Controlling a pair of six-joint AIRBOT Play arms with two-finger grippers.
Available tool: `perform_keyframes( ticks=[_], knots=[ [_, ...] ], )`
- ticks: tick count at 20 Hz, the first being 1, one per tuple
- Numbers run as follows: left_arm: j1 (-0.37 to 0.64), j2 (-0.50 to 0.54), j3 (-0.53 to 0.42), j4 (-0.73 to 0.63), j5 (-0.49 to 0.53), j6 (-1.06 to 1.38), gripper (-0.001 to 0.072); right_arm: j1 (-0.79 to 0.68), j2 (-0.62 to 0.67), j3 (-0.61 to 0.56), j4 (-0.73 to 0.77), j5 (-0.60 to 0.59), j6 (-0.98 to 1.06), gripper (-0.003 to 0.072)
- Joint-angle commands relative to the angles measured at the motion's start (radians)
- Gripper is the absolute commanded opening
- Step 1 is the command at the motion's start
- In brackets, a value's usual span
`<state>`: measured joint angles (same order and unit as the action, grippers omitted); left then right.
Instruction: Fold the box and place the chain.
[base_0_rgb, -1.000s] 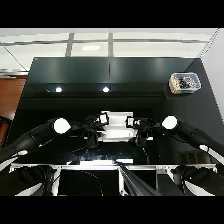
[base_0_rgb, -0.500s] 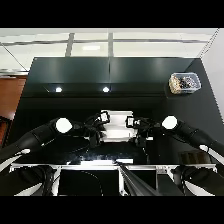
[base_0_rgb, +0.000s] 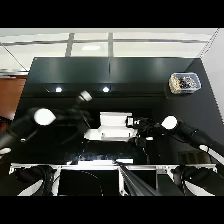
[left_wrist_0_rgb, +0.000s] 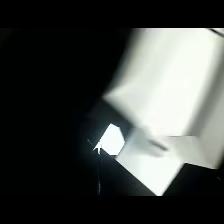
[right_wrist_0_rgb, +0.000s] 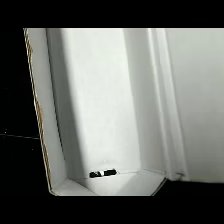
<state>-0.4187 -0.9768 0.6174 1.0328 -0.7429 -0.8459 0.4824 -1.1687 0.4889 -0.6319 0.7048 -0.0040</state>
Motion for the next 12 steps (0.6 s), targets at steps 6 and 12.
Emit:
perform_keyframes(
  ticks=[6, 12],
  knots=[
    [0.475, -0.032, -0.178, -0.208, -0.335, -0.546, 0.0027, 0.000, 0.000, 0.000, -0.001, -0.003, 0.000, 0.0308],
    [0.420, -0.242, -0.260, -0.521, -0.322, -0.278, 0.0026, 0.000, 0.000, 0.000, -0.001, -0.003, 0.000, 0.0308]
  ],
)
